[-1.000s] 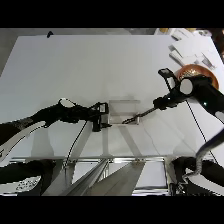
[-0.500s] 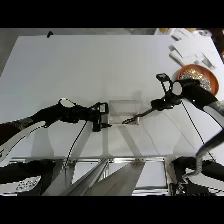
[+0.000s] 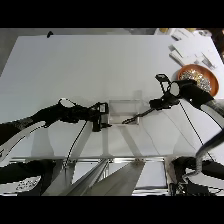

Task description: Fold the box and place the chain.

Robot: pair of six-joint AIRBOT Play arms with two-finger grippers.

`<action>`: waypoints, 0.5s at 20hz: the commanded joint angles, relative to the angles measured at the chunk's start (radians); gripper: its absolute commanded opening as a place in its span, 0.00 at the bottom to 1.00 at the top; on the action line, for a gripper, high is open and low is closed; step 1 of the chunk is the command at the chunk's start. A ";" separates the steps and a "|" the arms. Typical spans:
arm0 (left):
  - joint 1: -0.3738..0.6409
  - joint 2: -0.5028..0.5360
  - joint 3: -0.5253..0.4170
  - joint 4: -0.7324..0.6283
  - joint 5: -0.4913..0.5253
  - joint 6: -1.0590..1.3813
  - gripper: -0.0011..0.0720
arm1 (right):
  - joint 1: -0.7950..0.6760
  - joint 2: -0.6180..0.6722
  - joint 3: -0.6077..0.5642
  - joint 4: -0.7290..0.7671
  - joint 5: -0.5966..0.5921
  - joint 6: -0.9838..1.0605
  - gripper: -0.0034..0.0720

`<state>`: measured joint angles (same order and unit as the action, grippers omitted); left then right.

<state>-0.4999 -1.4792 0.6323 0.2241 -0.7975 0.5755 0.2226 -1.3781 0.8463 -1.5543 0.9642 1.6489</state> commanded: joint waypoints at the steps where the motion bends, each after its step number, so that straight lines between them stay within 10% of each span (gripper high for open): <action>1: 0.000 -0.001 0.000 0.000 0.000 0.000 0.22 | 0.000 -0.002 0.000 -0.002 -0.020 0.000 0.27; 4: 0.000 -0.001 0.000 0.000 0.000 0.000 0.22 | 0.000 -0.004 0.000 -0.002 -0.017 0.000 0.07; 10: 0.000 -0.001 0.000 0.000 0.000 0.000 0.22 | 0.001 0.100 0.000 -0.002 0.066 -0.065 0.07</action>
